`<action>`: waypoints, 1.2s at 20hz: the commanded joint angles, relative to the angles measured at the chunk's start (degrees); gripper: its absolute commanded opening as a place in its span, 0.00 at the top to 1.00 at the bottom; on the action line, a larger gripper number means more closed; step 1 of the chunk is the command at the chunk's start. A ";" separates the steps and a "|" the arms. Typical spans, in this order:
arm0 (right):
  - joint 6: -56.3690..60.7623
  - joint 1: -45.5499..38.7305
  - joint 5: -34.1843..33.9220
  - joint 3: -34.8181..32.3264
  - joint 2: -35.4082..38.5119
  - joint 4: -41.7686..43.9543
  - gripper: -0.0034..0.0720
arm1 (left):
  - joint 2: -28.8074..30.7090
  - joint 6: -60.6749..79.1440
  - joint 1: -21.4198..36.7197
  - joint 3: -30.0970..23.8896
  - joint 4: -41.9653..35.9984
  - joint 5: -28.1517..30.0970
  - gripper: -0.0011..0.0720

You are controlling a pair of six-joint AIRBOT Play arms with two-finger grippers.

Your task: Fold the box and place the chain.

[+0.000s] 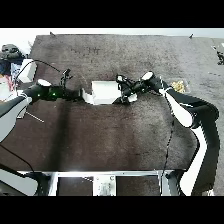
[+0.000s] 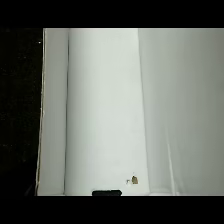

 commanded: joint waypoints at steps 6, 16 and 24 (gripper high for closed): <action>0.00 -0.02 0.02 -0.02 0.02 0.02 0.35 | 0.07 1.88 -0.52 4.35 -2.23 -4.20 0.48; 0.00 -0.02 0.02 -0.02 0.02 0.00 0.35 | 0.07 -2.08 -4.48 4.31 -1.70 -1.05 0.47; 0.00 -0.02 0.02 -0.02 0.02 0.00 0.35 | 0.09 -15.06 -7.50 6.29 7.85 1.81 0.47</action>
